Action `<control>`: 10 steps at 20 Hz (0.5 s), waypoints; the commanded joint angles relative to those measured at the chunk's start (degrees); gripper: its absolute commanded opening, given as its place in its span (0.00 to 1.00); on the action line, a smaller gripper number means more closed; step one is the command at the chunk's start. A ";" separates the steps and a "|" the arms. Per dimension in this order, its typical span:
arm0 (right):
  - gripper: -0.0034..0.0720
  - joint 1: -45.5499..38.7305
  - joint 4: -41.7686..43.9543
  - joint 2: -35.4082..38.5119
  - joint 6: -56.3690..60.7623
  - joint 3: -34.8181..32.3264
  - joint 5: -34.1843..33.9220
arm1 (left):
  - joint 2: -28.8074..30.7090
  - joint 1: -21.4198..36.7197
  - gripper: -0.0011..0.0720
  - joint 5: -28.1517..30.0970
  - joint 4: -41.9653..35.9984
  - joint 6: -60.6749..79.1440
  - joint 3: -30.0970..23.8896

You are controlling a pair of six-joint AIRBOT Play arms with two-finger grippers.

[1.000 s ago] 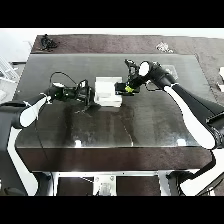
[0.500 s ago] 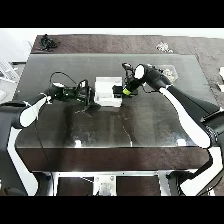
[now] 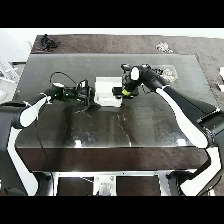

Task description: Fold the box and place the chain.

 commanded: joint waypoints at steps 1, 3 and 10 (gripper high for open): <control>0.58 0.20 -2.43 -0.52 1.92 1.36 1.55 | 0.04 0.07 0.65 0.13 0.02 -1.07 0.00; 0.58 0.20 -3.32 -1.53 1.99 3.23 5.62 | 0.04 0.07 0.65 0.13 0.02 -1.25 0.00; 0.58 0.98 -6.38 -4.63 1.99 10.91 14.73 | 0.04 0.07 0.65 0.17 0.02 -1.25 0.00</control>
